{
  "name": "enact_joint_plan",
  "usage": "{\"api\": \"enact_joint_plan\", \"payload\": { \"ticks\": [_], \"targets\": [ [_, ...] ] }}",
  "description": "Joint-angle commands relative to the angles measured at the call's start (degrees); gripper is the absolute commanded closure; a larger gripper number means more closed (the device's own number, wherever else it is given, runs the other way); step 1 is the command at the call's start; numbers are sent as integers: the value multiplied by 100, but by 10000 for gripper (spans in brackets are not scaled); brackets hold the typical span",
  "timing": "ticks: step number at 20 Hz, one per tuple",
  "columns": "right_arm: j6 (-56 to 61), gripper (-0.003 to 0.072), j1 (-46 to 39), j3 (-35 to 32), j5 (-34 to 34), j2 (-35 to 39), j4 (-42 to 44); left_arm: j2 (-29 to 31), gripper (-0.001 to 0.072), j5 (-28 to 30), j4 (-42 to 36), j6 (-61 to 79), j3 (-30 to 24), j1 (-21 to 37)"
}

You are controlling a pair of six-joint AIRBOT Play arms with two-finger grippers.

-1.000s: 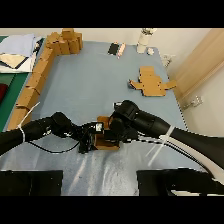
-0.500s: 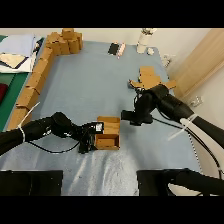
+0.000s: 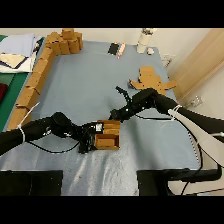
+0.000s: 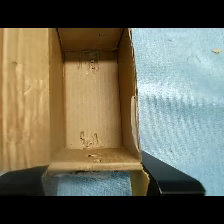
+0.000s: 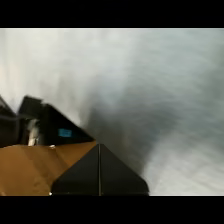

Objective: Fold the box.

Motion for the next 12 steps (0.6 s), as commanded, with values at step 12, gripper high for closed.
{"api": "enact_joint_plan", "payload": {
  "ticks": [12],
  "targets": [
    [1764,684,3873,-2474,3493,3550,-5340,-4,270,0,0,2,4,2]
  ]
}}
